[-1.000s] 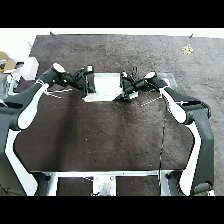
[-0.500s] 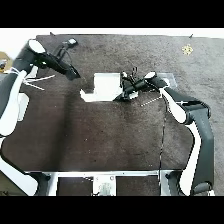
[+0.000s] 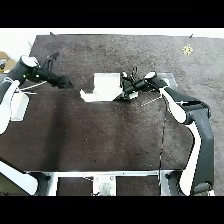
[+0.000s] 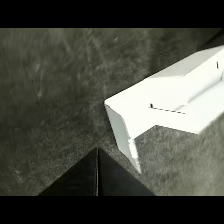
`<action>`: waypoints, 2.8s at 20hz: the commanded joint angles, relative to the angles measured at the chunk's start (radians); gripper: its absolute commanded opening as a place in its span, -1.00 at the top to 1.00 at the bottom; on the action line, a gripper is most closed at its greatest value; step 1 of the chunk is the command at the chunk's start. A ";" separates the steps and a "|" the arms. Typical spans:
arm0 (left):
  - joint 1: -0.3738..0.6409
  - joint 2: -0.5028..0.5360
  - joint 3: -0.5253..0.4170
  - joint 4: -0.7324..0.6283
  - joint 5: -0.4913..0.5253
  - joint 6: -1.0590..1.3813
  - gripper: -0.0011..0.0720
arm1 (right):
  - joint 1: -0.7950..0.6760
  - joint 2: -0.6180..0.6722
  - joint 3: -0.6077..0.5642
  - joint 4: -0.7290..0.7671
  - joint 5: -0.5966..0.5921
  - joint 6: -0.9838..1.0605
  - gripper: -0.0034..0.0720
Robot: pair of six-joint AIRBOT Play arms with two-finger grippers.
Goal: Fold the box and place the chain.
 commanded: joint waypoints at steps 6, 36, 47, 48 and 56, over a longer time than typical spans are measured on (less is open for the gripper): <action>-0.047 -0.072 -0.179 -0.233 0.086 0.066 0.94 | 0.001 0.000 0.001 0.000 0.000 0.000 -0.25; -0.208 -0.105 0.088 -0.116 -0.057 -0.199 -0.02 | 0.001 0.000 0.001 0.000 0.000 0.000 -0.25; -0.367 -0.107 0.239 0.299 -0.003 -0.592 -0.02 | 0.001 0.000 0.001 0.000 0.000 0.000 -0.25; -0.380 -0.109 0.243 0.323 0.004 -0.612 -0.02 | 0.001 0.000 0.001 0.000 0.000 0.000 -0.25; -0.454 -0.175 0.335 0.484 -0.043 -0.764 -0.02 | 0.001 0.000 0.001 0.000 0.000 0.000 -0.25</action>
